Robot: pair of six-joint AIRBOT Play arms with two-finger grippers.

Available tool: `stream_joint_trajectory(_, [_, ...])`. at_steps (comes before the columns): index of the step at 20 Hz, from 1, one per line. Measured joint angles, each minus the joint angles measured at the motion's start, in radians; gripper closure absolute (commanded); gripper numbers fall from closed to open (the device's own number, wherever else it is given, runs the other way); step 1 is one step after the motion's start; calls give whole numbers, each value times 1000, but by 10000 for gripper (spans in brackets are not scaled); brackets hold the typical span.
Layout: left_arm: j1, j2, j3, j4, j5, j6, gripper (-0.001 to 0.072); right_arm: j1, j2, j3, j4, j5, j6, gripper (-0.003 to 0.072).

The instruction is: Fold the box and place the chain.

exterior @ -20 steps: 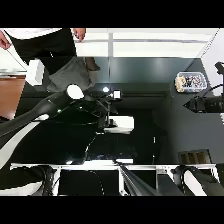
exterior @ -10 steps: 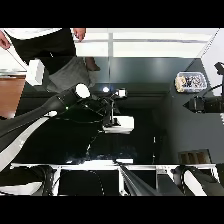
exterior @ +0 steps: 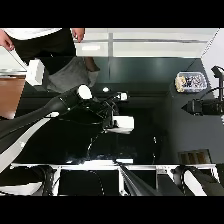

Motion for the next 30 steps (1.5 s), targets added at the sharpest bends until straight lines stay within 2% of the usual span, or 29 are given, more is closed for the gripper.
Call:
stream_joint_trajectory(7, [-19,-5,0,18,-2,-16,1,0,0,-3,0,-2,0,674])
stream_joint_trajectory(12, [-58,-30,0,85,31,-18,2,0,0,-4,0,-1,0,674])
stream_joint_trajectory(13, [-67,-36,0,98,46,-18,54,0,0,-4,0,-1,0,674])
stream_joint_trajectory(14, [-78,-41,0,113,61,-18,211,0,0,-4,0,0,0,674])
stream_joint_trajectory(15, [-87,-43,0,121,79,-18,336,0,0,-4,0,0,0,674])
stream_joint_trajectory(16, [-97,-43,0,132,89,-18,364,0,0,-4,0,0,2,674])
stream_joint_trajectory(20, [-89,12,-1,196,97,-99,384,0,0,-4,0,5,5,674])
stream_joint_trajectory(24, [39,125,-2,394,19,-370,381,0,0,-4,0,5,7,674])
stream_joint_trajectory(27, [230,192,-2,556,-74,-595,380,0,0,-4,0,3,7,674])
stream_joint_trajectory(30, [485,225,-2,651,-158,-806,380,0,0,-4,0,2,8,674])
